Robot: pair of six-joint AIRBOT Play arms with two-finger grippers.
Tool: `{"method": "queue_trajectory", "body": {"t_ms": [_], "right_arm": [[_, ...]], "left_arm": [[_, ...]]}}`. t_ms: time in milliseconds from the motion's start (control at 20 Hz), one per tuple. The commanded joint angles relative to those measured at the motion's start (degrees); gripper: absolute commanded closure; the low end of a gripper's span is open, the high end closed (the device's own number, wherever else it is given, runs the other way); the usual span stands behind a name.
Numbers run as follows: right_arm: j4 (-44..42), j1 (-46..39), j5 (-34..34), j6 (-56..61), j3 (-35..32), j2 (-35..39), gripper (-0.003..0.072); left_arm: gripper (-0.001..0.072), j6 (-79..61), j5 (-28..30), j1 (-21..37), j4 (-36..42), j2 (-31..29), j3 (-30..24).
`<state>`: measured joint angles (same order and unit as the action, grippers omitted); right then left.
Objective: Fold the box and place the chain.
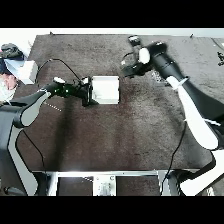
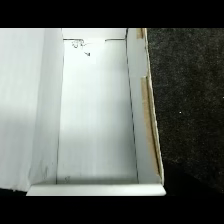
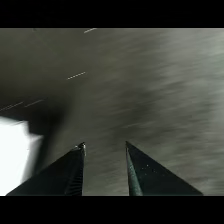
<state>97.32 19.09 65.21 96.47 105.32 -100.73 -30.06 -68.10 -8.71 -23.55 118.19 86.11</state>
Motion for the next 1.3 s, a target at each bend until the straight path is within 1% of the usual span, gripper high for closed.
{"method": "queue_trajectory", "body": {"t_ms": [0,100,200,300,450,500,550,600,850,1100,1250], "right_arm": [[0.09,-9.92,-3.30,-2.86,0.02,1.11,0.0391],[-1.55,-15.58,-5.64,-2.93,0.02,-0.13,0.0391],[-4.37,-19.17,-9.75,-4.85,0.02,-1.99,0.0392],[-7.08,-20.96,-13.79,-6.82,0.07,-4.28,0.0392],[-7.17,-22.32,-17.86,-6.93,0.15,-7.52,0.0392],[-7.17,-22.69,-18.49,-6.93,0.15,-8.52,0.0392],[-7.15,-22.77,-18.91,-7.37,0.15,-9.40,0.0417],[-7.39,-22.77,-19.21,-8.63,0.15,-10.27,0.0463],[-9.33,-22.73,-21.07,-9.77,0.15,-13.09,0.0463],[-11.10,-22.71,-23.93,-10.99,0.15,-14.05,0.0463],[-11.89,-22.69,-24.37,-11.02,0.15,-14.47,0.0463]], "left_arm": [[0.0292,0.00,0.04,0.00,0.00,0.02,0.02],[0.0292,0.00,0.09,0.00,0.00,0.02,0.02],[0.0292,0.00,0.07,0.00,0.00,0.04,0.02],[0.0292,0.00,0.07,0.00,0.00,0.02,0.02],[0.0292,0.00,0.09,0.00,0.00,0.02,0.02],[0.0292,0.00,0.09,0.00,0.00,0.02,0.02],[0.0292,0.00,0.09,0.00,0.00,0.04,0.02],[0.0292,0.00,0.09,0.00,0.00,0.04,0.02],[0.0292,0.00,0.09,0.00,0.00,0.02,0.02],[0.0292,0.00,0.11,0.00,0.00,0.04,0.02],[0.0292,0.00,0.11,0.00,0.00,0.02,0.02]]}}
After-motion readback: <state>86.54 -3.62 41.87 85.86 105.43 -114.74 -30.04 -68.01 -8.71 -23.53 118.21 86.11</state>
